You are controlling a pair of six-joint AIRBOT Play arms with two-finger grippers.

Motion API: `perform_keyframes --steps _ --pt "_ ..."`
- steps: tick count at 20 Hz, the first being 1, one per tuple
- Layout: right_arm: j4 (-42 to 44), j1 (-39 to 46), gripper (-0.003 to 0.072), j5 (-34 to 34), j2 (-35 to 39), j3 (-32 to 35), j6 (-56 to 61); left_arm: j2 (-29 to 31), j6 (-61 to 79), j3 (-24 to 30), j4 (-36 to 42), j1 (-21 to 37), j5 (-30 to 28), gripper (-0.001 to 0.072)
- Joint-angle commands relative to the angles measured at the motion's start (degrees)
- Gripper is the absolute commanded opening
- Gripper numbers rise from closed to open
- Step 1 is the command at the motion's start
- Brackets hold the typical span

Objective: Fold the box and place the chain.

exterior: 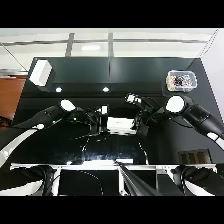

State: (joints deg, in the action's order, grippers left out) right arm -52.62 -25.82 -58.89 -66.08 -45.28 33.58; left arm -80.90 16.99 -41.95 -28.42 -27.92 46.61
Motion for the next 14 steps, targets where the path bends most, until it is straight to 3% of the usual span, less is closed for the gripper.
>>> perform_keyframes --steps 1,6,11,13,14 --pt "-0.3 -1.5 0.0273 0.5 -0.5 0.0 1.6 0.0 0.0 0.0 0.0 0.0 0.0 0.0399" --pt "-0.7 -2.1 0.0273 0.0 0.2 -0.3 5.6 0.0 0.0 0.0 0.0 0.0 0.0 0.0399" --pt "-1.0 1.5 0.0271 -5.5 7.3 -1.9 17.6 0.0 0.0 0.0 0.0 0.0 0.0 0.0399" --pt "-0.7 4.3 0.0148 -10.0 9.2 -1.7 25.8 0.0 0.0 0.0 0.0 0.0 0.0 0.0399" --pt "0.8 5.3 0.0012 -12.1 9.3 -1.0 28.9 0.0 0.0 0.0 0.0 0.0 0.0 0.0399"
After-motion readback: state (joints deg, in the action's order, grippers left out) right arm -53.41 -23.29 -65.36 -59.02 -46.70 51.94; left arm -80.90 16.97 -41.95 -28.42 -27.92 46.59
